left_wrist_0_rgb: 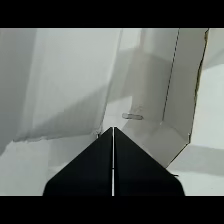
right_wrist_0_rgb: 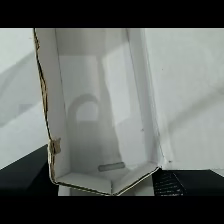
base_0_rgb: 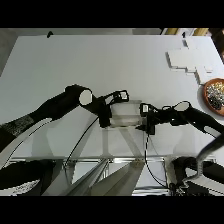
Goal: Fold the box and place the chain.
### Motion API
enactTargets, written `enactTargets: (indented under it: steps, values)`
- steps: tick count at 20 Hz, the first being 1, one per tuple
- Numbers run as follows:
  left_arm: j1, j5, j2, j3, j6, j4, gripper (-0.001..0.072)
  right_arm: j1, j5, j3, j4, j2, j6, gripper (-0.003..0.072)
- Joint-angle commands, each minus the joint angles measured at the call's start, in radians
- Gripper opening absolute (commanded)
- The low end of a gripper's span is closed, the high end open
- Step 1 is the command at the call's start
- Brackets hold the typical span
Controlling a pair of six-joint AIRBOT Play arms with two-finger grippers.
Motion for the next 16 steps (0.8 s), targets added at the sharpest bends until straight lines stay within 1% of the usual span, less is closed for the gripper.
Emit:
enactTargets:
  steps: [1, 4, 8, 10, 13, 14, 15, 16]
  values:
    - [0.011, -0.024, -0.014, 0.0, 0.002, 0.034, 0.0008, 0.0, 0.0, 0.0, 0.0, 0.001, 0.0, 0.0415]
    - [0.043, -0.047, -0.014, -0.009, 0.003, 0.044, 0.0008, 0.0, 0.0, 0.0, 0.0, 0.001, 0.0, 0.0415]
    - [0.068, -0.076, 0.008, -0.048, 0.005, 0.07, 0.0008, 0.0, 0.0, 0.0, 0.0, 0.001, 0.0, 0.0415]
    - [0.07, -0.087, 0.042, -0.069, 0.056, 0.086, 0.0009, 0.0, 0.0, 0.0, 0.0, 0.001, 0.0, 0.0415]
    - [0.092, -0.079, 0.086, -0.098, 0.219, 0.083, 0.0013, 0.0, 0.0, 0.0, 0.0, 0.001, 0.0, 0.0415]
    - [0.098, -0.08, 0.09, -0.103, 0.28, 0.082, 0.004, 0.0, 0.0, 0.0, 0.0, 0.001, 0.0, 0.0415]
    - [0.1, -0.075, 0.09, -0.111, 0.34, 0.079, 0.0158, 0.0, 0.0, 0.0, 0.0, 0.001, 0.0, 0.0415]
    - [0.103, -0.048, 0.09, -0.125, 0.398, 0.066, 0.0281, 0.0, 0.0, 0.0, 0.0, 0.001, 0.0, 0.0415]
